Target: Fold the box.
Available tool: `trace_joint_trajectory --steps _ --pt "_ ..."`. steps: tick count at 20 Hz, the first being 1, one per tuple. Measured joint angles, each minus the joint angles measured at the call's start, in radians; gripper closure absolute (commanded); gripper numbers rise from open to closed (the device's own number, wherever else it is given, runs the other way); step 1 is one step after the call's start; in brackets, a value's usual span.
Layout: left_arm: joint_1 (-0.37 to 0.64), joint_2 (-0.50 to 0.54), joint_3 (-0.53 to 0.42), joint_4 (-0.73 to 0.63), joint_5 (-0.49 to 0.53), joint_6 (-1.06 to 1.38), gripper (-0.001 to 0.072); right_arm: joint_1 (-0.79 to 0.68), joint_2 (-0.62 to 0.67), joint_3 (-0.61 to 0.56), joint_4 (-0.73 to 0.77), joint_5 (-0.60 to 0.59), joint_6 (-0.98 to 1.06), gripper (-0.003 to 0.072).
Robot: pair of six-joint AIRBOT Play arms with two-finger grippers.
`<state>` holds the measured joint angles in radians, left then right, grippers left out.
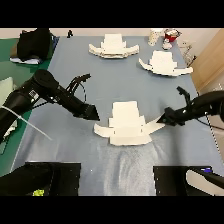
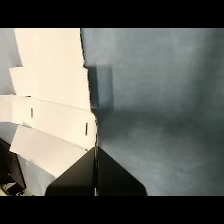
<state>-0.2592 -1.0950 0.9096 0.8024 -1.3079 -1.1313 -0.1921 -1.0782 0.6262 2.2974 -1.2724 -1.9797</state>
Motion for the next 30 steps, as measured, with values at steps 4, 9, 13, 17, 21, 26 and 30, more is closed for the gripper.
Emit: trace_joint_trajectory --steps 4,9,13,17,21,26,30 --pt "0.008 0.035 -0.058 -0.002 -0.012 0.011 0.0123 0.069 0.113 -0.132 -0.016 0.104 0.050 0.0432" --pt "0.010 0.046 -0.077 -0.003 -0.010 0.015 0.0122 0.091 0.022 -0.109 -0.020 0.098 0.023 0.0432" --pt "0.010 0.047 -0.080 -0.003 0.000 0.017 0.0123 0.121 -0.089 -0.048 0.000 0.045 -0.045 0.0467" --pt "0.011 0.042 -0.080 -0.003 0.023 0.016 0.0122 0.200 -0.136 -0.005 0.018 0.036 -0.108 0.0684" --pt "0.031 0.011 -0.080 -0.004 0.035 0.017 0.0122 0.264 -0.116 0.013 0.042 0.050 -0.151 0.0684" --pt "0.112 -0.071 -0.080 -0.051 0.042 0.077 0.0110 0.359 0.027 -0.077 0.069 0.151 -0.166 0.0684" --pt "0.142 -0.187 -0.078 -0.127 0.057 0.170 0.0112 0.421 0.140 -0.164 0.082 0.255 -0.130 0.0684"
